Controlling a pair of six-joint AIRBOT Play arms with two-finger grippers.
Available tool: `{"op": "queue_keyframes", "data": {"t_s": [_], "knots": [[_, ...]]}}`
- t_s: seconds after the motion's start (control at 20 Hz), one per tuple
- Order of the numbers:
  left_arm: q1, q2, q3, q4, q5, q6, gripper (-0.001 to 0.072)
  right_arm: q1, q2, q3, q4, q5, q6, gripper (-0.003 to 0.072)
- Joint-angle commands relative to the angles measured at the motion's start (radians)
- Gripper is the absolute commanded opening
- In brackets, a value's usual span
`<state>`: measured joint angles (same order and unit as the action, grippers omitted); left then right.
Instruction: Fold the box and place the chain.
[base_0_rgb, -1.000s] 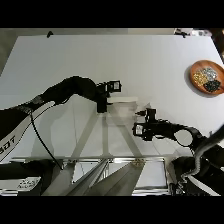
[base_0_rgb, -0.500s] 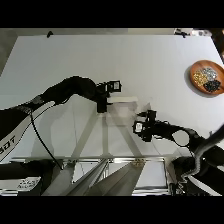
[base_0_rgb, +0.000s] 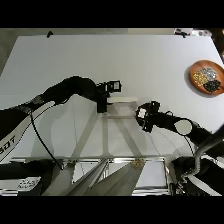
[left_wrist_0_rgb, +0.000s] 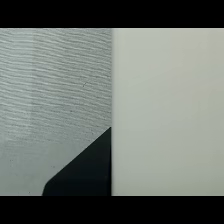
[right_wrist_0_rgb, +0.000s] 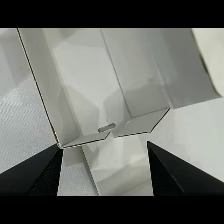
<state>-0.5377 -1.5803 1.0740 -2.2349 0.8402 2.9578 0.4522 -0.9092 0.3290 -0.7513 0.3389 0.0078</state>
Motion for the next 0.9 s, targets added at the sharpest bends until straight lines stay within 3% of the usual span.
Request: {"op": "queue_keyframes", "data": {"t_s": [0.0,0.3,0.6,0.85], "knots": [[0.0,-0.001,0.0,0.0,0.001,0.0,0.0016,-0.019,-0.003,0.016,0.004,0.055,-0.018,0.0538],[0.0,-0.001,0.0,0.0,0.0,0.0,0.0016,-0.019,-0.051,0.029,0.052,0.08,-0.1,0.0539],[0.0,-0.001,0.0,0.0,0.0,0.0,0.0016,-0.055,-0.14,0.119,0.067,0.163,-0.09,0.0541],[0.0,-0.001,0.0,0.0,0.001,0.0,0.0016,-0.105,-0.14,0.119,-0.011,0.246,-0.005,0.0542]]}}
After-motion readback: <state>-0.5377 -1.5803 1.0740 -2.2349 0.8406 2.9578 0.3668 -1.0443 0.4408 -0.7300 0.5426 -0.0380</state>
